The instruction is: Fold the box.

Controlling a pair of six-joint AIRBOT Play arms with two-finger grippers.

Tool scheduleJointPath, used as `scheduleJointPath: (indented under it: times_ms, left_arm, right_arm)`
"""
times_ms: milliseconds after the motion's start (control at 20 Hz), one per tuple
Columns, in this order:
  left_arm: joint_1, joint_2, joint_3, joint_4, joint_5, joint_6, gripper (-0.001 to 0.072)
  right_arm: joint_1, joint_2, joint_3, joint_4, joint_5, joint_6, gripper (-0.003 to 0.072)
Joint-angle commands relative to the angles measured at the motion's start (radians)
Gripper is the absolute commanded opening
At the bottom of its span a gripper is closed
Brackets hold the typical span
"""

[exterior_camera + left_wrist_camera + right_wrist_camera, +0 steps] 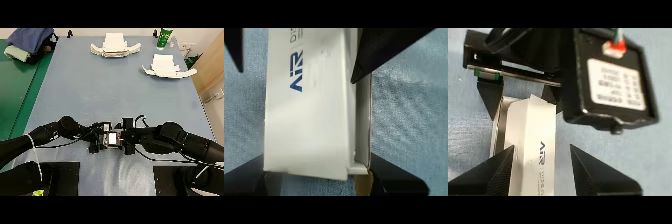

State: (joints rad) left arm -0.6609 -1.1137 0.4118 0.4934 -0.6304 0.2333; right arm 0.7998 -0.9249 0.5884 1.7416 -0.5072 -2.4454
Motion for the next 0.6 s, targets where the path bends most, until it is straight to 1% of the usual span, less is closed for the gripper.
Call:
scheduleJointPath:
  times_ms: [0, 300, 550]
  left_arm:
    - [0.0, 0.0, 0.0, 0.001, 0.0, 0.002, 0.052]
    - [0.0, 0.0, 0.0, 0.001, 0.0, 0.002, 0.052]
    - [0.0, 0.0, 0.0, 0.001, 0.0, 0.002, 0.052]
  right_arm:
    - [0.005, -0.023, 0.001, -0.008, 0.0, -0.002, 0.0509]
    - [0.032, -0.023, -0.002, 0.007, -0.01, -0.001, 0.0509]
    - [0.038, -0.002, -0.002, 0.066, -0.042, -0.001, 0.0513]
